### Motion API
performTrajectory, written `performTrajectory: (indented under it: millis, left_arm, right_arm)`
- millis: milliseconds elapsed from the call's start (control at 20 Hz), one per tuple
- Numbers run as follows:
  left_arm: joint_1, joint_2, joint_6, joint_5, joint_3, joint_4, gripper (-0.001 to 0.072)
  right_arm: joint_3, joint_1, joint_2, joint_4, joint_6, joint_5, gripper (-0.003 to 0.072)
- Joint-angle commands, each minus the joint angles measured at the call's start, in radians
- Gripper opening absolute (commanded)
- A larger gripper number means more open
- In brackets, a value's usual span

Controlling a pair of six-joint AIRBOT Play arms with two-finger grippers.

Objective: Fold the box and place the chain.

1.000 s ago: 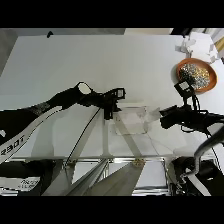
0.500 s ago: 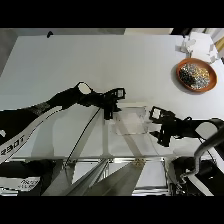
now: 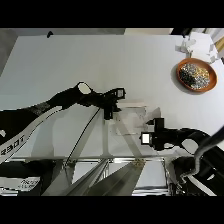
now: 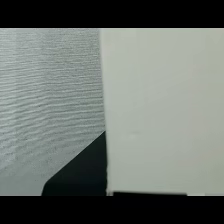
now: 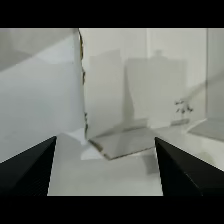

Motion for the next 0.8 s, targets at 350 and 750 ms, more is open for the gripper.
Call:
performTrajectory:
  millis: [350,750]
  left_arm:
    - [0.000,0.000,0.000,-0.002,0.000,0.000,0.0011]
    - [0.000,0.000,0.000,-0.001,0.000,0.000,0.0011]
  right_arm:
    - [0.019,0.024,-0.083,-0.005,0.038,-0.167,0.0683]
    - [0.157,-0.148,-0.084,0.024,0.027,-0.056,0.0683]
